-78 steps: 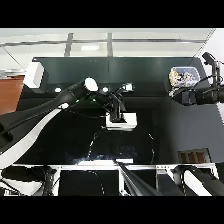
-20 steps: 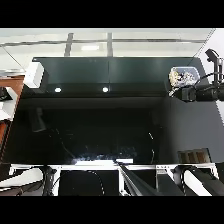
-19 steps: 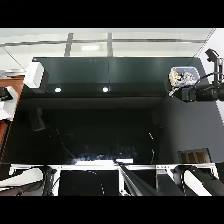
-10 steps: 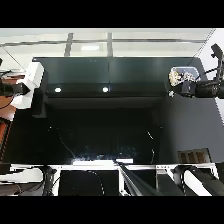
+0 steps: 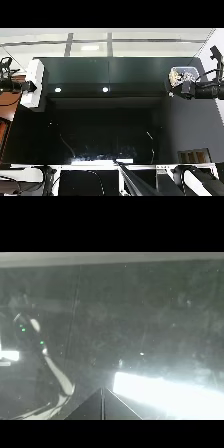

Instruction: Fold the box and place the chain.

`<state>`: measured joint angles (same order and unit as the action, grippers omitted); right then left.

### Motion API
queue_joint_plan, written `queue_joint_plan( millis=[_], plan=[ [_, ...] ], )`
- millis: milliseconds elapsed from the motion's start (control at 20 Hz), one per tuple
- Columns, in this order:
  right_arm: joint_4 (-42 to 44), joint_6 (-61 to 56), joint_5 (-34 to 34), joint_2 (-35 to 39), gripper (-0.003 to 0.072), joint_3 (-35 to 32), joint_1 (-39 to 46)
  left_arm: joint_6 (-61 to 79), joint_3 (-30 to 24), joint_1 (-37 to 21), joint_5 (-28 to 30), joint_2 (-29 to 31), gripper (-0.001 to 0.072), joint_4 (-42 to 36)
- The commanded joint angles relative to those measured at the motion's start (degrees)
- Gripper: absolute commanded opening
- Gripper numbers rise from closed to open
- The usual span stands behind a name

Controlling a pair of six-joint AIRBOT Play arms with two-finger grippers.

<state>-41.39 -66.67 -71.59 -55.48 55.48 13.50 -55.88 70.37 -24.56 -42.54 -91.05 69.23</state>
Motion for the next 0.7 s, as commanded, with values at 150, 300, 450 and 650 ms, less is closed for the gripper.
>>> queue_joint_plan(
  millis=[150, 300, 450, 650],
  plan=[
    [0.4, -0.2, -3.5, 0.0, 0.0018, 0.0, 0.0, -6.3, 13.6, 0.9, -19.5, 1.0, 0.0717, 9.1],
    [0.8, -0.2, -4.7, 0.1, 0.0018, 0.1, 0.0, -21.0, 21.9, 3.1, -30.2, 1.7, 0.0694, 6.1],
    [0.4, -0.2, -16.3, 0.2, 0.0016, 0.1, 2.2, -28.3, 26.8, 5.6, -40.7, 2.2, 0.0027, -2.4],
    [-9.9, -2.4, -10.0, 9.2, 0.0014, -0.8, 3.6, -28.3, 20.2, 16.7, -40.2, 13.0, 0.0025, -2.7]
  ],
)
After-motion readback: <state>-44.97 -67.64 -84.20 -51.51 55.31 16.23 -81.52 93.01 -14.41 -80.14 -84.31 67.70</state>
